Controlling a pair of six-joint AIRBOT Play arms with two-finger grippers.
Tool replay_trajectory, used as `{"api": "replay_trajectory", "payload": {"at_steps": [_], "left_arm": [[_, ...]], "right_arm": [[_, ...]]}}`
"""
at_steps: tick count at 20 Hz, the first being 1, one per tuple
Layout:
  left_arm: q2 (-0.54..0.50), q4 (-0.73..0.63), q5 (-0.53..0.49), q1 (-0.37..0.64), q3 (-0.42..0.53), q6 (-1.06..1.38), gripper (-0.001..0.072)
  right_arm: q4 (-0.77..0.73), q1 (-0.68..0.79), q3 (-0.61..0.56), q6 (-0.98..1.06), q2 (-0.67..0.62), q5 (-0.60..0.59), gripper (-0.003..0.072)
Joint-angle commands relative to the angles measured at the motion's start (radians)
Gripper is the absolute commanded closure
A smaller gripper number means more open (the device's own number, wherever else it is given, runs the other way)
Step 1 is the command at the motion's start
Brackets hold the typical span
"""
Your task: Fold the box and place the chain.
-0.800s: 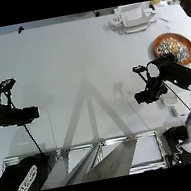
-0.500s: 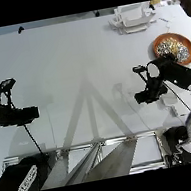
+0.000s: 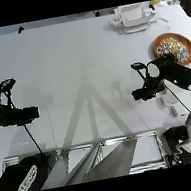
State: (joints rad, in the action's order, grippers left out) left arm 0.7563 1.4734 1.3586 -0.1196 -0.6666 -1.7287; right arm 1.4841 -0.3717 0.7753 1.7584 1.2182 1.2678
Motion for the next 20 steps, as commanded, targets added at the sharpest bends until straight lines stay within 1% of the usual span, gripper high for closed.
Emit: {"api": "replay_trajectory", "payload": {"at_steps": [1,2,3,4,6,7,8,9,10,11,12,14,15,16,17,18,20], "left_arm": [[0.001,0.000,0.000,0.001,0.000,0.000,0.0701],[0.001,0.000,0.000,0.001,0.000,0.000,0.0701],[0.001,0.000,0.000,0.001,0.000,0.000,0.0701],[0.001,0.000,0.000,0.001,0.000,0.000,0.0701],[0.001,0.000,0.000,0.001,0.000,0.000,0.0701],[0.001,0.000,0.000,0.001,0.000,0.000,0.0701],[0.001,0.000,0.000,0.001,0.000,0.000,0.0701],[0.001,0.000,0.000,0.001,0.000,0.000,0.0701],[0.001,0.000,0.000,0.001,0.000,0.000,0.0701],[0.001,0.000,0.000,0.001,0.000,0.000,0.0701],[0.001,0.000,0.000,0.001,0.000,0.000,0.0701],[0.001,0.000,0.000,0.001,0.000,0.000,0.0701],[0.001,0.000,0.000,0.001,0.000,0.000,0.0701],[0.001,0.000,0.000,0.001,0.000,0.000,0.0701],[0.001,0.001,0.000,0.001,0.000,0.000,0.0701],[0.001,0.000,0.000,0.001,0.000,0.000,0.0701],[0.001,0.000,0.000,0.001,0.000,0.000,0.0701]], "right_arm": [[-0.073,-0.001,0.005,-0.004,0.000,-0.142,0.0674],[-0.059,-0.001,0.023,-0.048,-0.001,-0.155,0.0673],[-0.029,0.003,0.058,-0.062,-0.001,-0.144,0.0675],[-0.007,0.013,0.107,-0.069,-0.003,-0.095,0.0675],[0.060,0.043,0.221,-0.128,-0.005,0.044,0.0674],[0.123,0.063,0.281,-0.188,-0.005,0.143,0.0674],[0.203,0.084,0.326,-0.253,-0.005,0.212,0.0674],[0.297,0.105,0.344,-0.272,-0.009,0.254,0.0674],[0.400,0.133,0.343,-0.272,-0.019,0.279,0.0674],[0.470,0.171,0.343,-0.271,-0.022,0.295,0.0674],[0.503,0.230,0.343,-0.271,-0.024,0.293,0.0674],[0.497,0.375,0.341,-0.263,-0.024,0.269,0.0671],[0.491,0.450,0.340,-0.255,-0.023,0.265,0.0602],[0.477,0.532,0.340,-0.257,-0.023,0.266,0.0463],[0.460,0.606,0.340,-0.280,-0.023,0.265,0.0389],[0.445,0.680,0.340,-0.303,-0.023,0.258,0.0367],[0.410,0.803,0.340,-0.338,-0.021,0.233,0.0357]]}}
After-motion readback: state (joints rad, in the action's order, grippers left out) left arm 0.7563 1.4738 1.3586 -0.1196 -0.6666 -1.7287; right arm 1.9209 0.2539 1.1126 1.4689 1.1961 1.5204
